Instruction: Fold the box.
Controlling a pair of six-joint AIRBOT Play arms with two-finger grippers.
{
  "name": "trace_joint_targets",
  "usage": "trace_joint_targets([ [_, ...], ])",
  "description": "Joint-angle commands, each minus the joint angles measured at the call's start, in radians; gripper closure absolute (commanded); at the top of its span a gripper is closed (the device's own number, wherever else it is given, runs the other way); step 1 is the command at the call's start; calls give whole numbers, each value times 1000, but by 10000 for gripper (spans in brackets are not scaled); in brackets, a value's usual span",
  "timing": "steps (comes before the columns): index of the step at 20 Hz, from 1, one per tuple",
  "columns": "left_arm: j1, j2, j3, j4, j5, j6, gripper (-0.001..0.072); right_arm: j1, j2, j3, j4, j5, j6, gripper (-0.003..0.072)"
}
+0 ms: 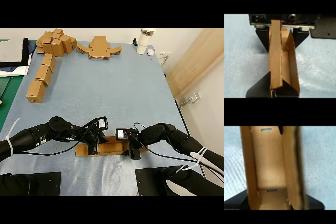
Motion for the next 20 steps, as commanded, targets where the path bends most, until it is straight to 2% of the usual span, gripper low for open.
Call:
trace_joint_targets([
  [1,0,0,1,0,0,0,696,0,0,0,1,-4,0,132],
  [19,2,0,1,-45,-3,-1,684,0,0,0,1,-6,0,132],
  [20,2,0,1,-40,6,-1,389,0,0,0,1,-6,0,132],
])
